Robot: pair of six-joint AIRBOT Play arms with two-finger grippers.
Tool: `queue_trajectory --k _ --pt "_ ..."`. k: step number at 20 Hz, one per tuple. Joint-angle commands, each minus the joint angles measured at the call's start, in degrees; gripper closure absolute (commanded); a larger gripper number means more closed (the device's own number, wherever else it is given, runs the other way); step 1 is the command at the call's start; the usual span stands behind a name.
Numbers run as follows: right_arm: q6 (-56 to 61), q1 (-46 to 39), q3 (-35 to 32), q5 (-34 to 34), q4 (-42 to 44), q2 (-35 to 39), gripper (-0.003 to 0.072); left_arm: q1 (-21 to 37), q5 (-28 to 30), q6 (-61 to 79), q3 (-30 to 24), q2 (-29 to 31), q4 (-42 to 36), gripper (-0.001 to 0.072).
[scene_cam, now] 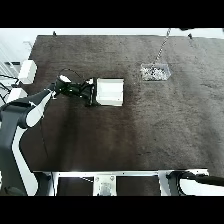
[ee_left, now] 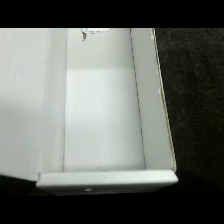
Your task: Fold the box and place the chain.
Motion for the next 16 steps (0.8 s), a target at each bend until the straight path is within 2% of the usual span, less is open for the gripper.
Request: queue_trajectory --k 1,6,12,14,16 --pt "-0.52 3.45 0.02 1.49 -0.04 5.6 0.0674 0.02 0.0 0.0 0.0 -0.02 0.02 0.0425" --pt "-0.5 8.37 -0.68 8.02 -0.02 6.34 0.0675 0.02 0.0 0.0 0.0 -0.02 0.02 0.0425" --pt "-0.13 18.36 -7.91 8.96 0.0 6.34 0.0674 0.02 0.0 0.0 0.0 -0.02 0.02 0.0425" --pt "-0.13 21.51 -12.48 5.2 0.0 6.32 0.0674 0.02 0.0 0.0 0.0 -0.02 0.02 0.0425" --pt "-0.13 23.52 -17.03 -1.64 0.02 6.25 0.0674 0.02 -0.02 0.0 0.0 -0.02 0.02 0.0425"
